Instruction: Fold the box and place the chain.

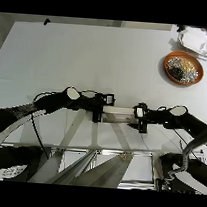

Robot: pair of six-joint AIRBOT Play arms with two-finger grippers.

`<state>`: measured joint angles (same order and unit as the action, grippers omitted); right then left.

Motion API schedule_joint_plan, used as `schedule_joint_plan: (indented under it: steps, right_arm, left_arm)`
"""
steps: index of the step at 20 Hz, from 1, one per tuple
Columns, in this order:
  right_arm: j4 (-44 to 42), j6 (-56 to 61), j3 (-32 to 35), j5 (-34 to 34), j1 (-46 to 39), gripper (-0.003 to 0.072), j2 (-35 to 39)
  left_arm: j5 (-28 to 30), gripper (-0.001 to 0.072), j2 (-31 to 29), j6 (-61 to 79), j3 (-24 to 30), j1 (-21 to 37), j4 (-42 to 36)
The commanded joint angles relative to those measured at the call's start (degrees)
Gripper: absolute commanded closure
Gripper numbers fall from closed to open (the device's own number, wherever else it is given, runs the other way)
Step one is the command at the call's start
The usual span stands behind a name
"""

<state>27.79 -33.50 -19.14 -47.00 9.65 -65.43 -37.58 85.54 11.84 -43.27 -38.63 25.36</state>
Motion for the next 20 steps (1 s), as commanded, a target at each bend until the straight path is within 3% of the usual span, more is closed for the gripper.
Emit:
schedule_joint_plan:
  steps: [1,17,20]
  right_arm:
    - [0.15,-0.04,-0.15,1.22,-1.22,0.0176,-0.7]
    - [-2.82,-2.99,-2.27,-0.24,-1.2,0.0174,-3.45]
    - [-2.84,-2.93,-2.82,-1.6,-1.2,0.0139,-4.66]
  left_arm:
    - [0.04,0.0697,-0.02,-0.07,-0.02,-0.02,-0.02]
    - [0.04,0.0697,-0.02,-0.07,-0.02,-0.02,-0.02]
    - [0.04,0.0697,-0.02,-0.07,-0.02,-0.02,-0.02]
